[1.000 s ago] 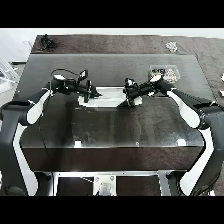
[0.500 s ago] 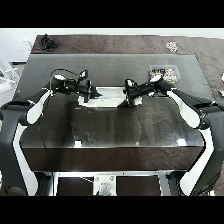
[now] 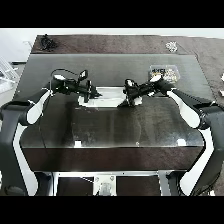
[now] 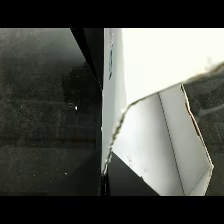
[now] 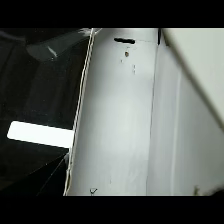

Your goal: Fold the box and place the chain.

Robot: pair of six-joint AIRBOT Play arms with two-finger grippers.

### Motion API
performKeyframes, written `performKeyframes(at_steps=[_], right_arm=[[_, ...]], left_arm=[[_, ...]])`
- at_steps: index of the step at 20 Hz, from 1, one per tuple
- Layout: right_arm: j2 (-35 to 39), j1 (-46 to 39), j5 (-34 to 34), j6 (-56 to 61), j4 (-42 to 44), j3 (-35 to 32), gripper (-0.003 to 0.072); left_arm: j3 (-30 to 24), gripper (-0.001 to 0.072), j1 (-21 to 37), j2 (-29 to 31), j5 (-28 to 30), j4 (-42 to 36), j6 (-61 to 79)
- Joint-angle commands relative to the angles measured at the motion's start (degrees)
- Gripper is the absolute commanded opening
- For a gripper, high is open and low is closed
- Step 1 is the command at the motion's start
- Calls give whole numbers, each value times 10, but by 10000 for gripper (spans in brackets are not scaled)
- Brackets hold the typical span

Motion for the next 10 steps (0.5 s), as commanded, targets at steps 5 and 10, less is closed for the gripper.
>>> performKeyframes(at_steps=[5, 10], right_arm=[[0, -1, 0, 0, 1, -1, 499], [0, -1, 0, 0, 1, -1, 499]], left_arm=[[0, 22, 0, 0, 1, -1, 0], [0, 23, 0, 0, -1, -39, 0]])
